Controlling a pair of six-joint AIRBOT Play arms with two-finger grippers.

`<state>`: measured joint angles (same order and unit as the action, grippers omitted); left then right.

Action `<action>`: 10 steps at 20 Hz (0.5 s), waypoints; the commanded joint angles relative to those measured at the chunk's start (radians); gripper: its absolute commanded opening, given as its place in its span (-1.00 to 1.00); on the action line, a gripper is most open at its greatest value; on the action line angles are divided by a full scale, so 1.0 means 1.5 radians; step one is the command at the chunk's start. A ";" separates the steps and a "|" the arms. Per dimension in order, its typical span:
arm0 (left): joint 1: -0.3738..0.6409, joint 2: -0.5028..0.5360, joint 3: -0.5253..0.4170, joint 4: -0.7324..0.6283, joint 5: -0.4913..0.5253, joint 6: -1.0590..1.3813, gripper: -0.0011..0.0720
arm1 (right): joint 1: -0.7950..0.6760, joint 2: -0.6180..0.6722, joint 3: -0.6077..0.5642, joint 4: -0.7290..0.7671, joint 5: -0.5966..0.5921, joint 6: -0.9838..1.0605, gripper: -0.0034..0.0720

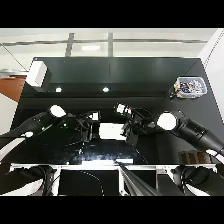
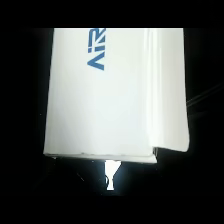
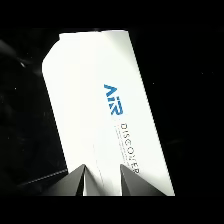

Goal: Fold the box and place the chain.

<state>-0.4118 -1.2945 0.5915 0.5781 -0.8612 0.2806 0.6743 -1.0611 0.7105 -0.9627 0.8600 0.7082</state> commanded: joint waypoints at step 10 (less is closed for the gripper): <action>-0.001 -0.001 0.000 0.000 0.000 0.000 0.25 | 0.001 0.005 0.000 -0.064 -0.001 0.092 -0.09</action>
